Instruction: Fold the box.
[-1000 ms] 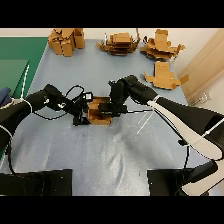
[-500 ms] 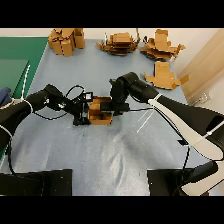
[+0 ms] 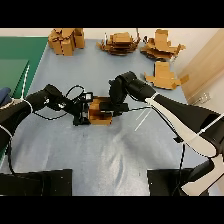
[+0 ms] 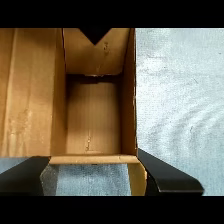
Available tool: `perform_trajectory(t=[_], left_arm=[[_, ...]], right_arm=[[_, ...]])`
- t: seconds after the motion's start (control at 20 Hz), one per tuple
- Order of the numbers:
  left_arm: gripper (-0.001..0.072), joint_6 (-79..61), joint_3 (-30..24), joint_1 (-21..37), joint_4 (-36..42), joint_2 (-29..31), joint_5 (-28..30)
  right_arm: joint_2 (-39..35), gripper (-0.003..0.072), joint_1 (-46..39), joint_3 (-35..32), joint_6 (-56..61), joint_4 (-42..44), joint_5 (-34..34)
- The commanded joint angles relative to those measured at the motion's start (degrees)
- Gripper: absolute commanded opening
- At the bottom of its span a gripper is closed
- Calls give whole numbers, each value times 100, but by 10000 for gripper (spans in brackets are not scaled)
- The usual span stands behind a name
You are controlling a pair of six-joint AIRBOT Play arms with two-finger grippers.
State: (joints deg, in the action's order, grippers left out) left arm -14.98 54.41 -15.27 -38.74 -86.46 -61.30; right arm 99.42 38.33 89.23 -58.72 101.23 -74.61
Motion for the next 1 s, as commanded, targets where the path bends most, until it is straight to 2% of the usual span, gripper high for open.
perform_trajectory(t=[0.0,0.15,0.35,0.7,0.95], left_arm=[[68,2,-2,0,0,0,9],[68,2,-2,2,0,0,24],[68,2,-2,2,0,0,33],[67,2,-2,0,2,0,26],[68,2,-2,0,2,0,22]], right_arm=[[151,308,31,9,-4,313,262],[197,308,107,9,0,304,417],[380,309,168,11,116,177,275],[417,308,352,11,553,-549,61],[417,306,367,11,686,-654,68]])
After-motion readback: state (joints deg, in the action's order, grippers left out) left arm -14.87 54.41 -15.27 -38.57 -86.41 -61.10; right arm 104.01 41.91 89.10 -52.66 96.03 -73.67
